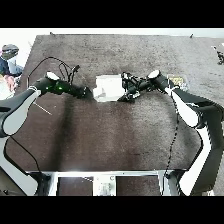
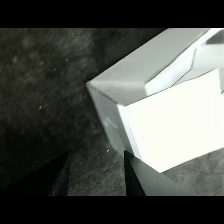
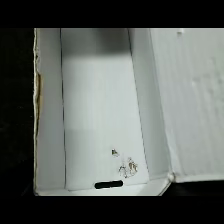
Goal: Fold the box and place the chain.
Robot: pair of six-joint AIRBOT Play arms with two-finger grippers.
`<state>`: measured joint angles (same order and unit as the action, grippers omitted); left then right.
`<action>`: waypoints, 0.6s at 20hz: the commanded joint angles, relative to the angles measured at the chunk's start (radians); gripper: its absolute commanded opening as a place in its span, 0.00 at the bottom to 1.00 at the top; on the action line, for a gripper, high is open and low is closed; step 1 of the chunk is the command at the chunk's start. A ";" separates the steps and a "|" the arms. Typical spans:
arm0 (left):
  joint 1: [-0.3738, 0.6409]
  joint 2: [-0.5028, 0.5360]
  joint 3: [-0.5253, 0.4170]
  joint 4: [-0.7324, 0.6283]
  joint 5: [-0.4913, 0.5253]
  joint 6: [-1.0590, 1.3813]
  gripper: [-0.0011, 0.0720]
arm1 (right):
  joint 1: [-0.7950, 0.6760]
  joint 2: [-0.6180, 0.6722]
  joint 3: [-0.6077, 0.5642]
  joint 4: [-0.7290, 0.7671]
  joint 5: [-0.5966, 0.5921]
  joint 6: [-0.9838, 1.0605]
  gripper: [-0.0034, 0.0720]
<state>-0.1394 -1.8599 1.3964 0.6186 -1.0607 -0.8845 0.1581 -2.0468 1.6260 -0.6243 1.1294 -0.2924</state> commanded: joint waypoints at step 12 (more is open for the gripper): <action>-0.047 -0.001 0.084 -0.029 0.001 -0.104 0.63 | 0.000 0.000 0.000 0.000 0.000 0.000 0.86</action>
<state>-0.1711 -1.8599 1.4754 0.5911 -1.0782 -0.9352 0.1581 -2.0468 1.6260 -0.6239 1.1290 -0.2924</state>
